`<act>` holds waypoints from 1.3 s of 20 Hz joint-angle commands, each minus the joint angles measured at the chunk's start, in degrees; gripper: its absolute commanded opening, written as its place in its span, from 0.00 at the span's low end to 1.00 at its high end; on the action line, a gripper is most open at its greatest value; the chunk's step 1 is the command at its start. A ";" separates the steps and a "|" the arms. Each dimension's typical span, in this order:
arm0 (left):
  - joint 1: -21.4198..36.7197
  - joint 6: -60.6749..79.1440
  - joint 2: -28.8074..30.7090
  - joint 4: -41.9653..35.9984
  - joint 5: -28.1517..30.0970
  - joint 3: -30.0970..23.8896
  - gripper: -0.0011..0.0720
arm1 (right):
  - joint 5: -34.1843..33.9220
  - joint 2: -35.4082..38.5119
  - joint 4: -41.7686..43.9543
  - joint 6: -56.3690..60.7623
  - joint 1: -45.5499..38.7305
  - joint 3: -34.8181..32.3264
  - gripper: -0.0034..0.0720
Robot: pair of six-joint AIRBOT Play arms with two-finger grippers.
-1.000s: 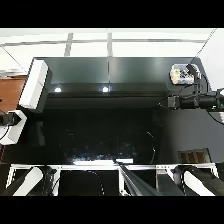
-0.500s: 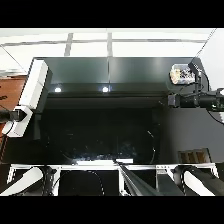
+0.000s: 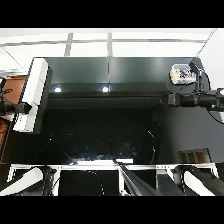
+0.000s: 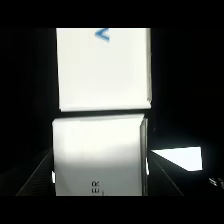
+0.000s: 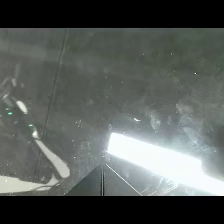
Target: Fold the box and place the chain.
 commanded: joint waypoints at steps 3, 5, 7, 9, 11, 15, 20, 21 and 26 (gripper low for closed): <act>-1.25 -7.26 1.73 -1.33 -6.10 10.99 0.99 | 0.26 0.04 0.20 0.44 1.92 0.02 0.06; -1.25 -13.31 3.23 -5.31 -9.84 16.39 0.93 | -4.26 0.02 0.63 0.39 6.60 0.02 0.06; -1.25 -18.40 4.59 -13.99 -14.58 19.15 0.24 | -11.23 0.02 0.13 0.33 13.35 0.02 0.06; -2.89 -17.70 5.84 -23.30 -20.46 18.64 0.05 | -19.52 -0.13 -3.78 0.28 19.76 0.00 0.06; -9.31 -16.63 8.83 -22.58 -21.42 15.34 0.04 | -25.62 -0.98 -13.00 0.66 24.02 -0.20 0.06; -28.39 -16.76 18.32 -9.88 -9.38 -0.15 0.04 | -31.10 -3.56 -24.15 10.58 21.77 -4.98 0.06; -37.88 -16.74 23.80 -2.01 -0.33 -8.94 0.05 | -27.96 -3.82 -24.46 11.89 18.82 -7.63 0.06; -37.88 -16.74 23.76 -1.99 -0.33 -8.94 0.05 | -28.00 -3.82 -24.48 11.89 18.82 -7.63 0.06; -37.86 -16.74 23.58 -2.01 -0.02 -8.94 0.05 | -27.98 -3.82 -24.48 11.89 18.82 -7.63 0.06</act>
